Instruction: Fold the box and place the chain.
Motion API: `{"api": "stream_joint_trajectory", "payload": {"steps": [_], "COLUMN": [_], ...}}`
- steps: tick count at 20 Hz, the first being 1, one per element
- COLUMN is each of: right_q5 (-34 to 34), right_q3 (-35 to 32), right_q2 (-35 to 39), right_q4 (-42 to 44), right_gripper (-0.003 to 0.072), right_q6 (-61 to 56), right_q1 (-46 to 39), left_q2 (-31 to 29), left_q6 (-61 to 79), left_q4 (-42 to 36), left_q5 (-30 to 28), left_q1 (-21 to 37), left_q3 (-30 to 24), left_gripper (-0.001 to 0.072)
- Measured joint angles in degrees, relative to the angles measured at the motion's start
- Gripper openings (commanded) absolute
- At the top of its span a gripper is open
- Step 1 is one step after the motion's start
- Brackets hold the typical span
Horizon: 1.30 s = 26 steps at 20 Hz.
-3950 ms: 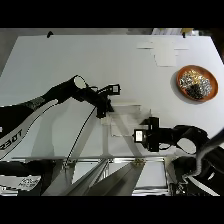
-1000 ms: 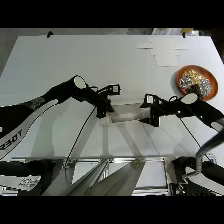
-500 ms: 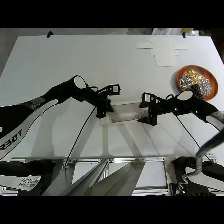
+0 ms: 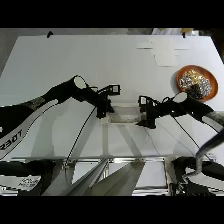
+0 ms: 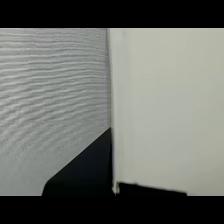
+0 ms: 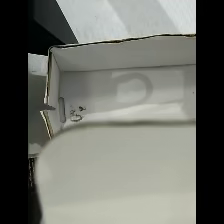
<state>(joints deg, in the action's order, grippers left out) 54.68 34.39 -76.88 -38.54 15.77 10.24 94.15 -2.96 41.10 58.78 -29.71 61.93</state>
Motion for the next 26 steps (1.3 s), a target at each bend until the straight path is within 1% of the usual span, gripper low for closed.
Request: {"api": "stream_joint_trajectory", "payload": {"steps": [6,7,19,20,21,22,23,24,26], "right_q5": [-1.9,-2.2,-3.9,-4.0,-4.0,-4.1,-4.2,-4.2,-4.2], "right_q3": [-0.8,-0.9,-0.9,-0.9,-0.9,-0.9,-0.9,-0.9,-0.9], "right_q2": [0.0,0.0,-0.5,-0.6,-0.8,-0.9,-1.1,-1.2,-1.3], "right_q4": [-0.3,-0.3,0.8,0.9,1.1,1.3,1.3,1.3,1.3], "right_gripper": [0.0576,0.0537,0.0537,0.0525,0.0495,0.0449,0.0433,0.0401,0.0401], "right_q6": [-0.1,-0.1,1.9,2.1,2.1,2.3,2.3,2.3,2.3], "right_q1": [0.9,1.0,1.5,1.8,2.1,2.3,2.4,2.6,2.7], "left_q2": [0.0,0.0,0.0,0.0,0.0,0.0,0.0,0.0,0.0], "left_q6": [0.0,0.0,0.0,0.0,0.0,0.0,0.0,0.0,0.0], "left_q4": [0.0,0.0,0.1,0.1,0.1,0.1,0.1,0.1,0.1], "left_q5": [0.0,0.0,0.0,0.0,0.0,0.0,0.0,0.0,0.0], "left_q1": [0.0,0.0,0.0,0.0,0.0,0.0,0.0,0.0,0.0], "left_q3": [0.0,0.0,0.0,0.0,0.0,0.0,0.0,0.0,0.0], "left_gripper": [0.001,0.001,0.001,0.0011,0.0011,0.001,0.001,0.001,0.0011]}}
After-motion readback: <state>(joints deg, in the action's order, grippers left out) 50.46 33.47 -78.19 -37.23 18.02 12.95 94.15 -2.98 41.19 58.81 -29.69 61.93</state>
